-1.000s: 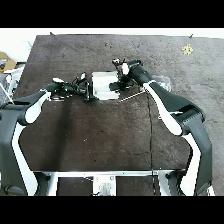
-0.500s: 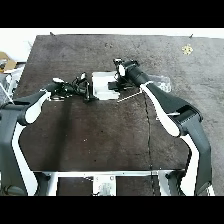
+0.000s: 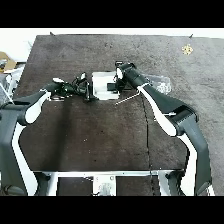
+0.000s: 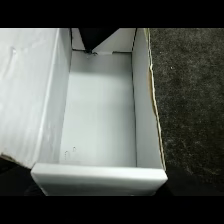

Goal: Fold the box and place the chain.

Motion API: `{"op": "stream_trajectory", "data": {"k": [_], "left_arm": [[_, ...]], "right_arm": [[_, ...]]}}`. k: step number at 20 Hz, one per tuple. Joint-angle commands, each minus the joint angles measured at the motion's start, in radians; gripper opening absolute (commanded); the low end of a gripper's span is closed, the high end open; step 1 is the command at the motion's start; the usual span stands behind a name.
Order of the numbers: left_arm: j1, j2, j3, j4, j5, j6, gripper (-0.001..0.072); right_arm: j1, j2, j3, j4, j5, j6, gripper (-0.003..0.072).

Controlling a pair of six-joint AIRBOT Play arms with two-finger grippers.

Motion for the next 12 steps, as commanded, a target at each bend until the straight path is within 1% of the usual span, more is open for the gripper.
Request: {"op": "stream_trajectory", "data": {"k": [1, 3, 4, 6, 7, 10, 11, 12], "left_arm": [[0.001, 0.000, 0.000, 0.000, 0.000, 0.000, 0.0285], [0.001, 0.000, 0.000, 0.000, 0.000, 0.000, 0.0285], [0.001, 0.000, 0.000, 0.000, 0.000, 0.000, 0.0286], [0.001, 0.000, 0.000, 0.000, 0.000, 0.000, 0.0285], [0.001, 0.000, 0.000, 0.000, 0.000, 0.000, 0.0286], [0.001, 0.000, 0.000, 0.000, 0.000, 0.000, 0.0286], [0.001, 0.000, 0.000, 0.000, 0.000, 0.000, 0.0285], [0.001, 0.000, 0.000, 0.000, 0.000, 0.000, 0.0285]], "right_arm": [[0.001, -0.006, 0.002, -0.025, -0.006, 0.052, 0.0140], [0.001, -0.006, 0.002, -0.025, -0.006, 0.058, 0.0139], [0.001, -0.006, 0.002, -0.025, -0.006, 0.061, 0.0065], [0.002, -0.005, 0.002, -0.029, -0.006, 0.069, 0.0060], [0.003, -0.005, 0.002, -0.033, -0.006, 0.070, 0.0025], [0.009, -0.005, 0.002, -0.040, -0.006, 0.073, 0.0026], [0.009, -0.005, 0.002, -0.040, -0.005, 0.080, 0.0096], [0.008, -0.001, 0.002, -0.040, 0.000, 0.079, 0.0223]]}}
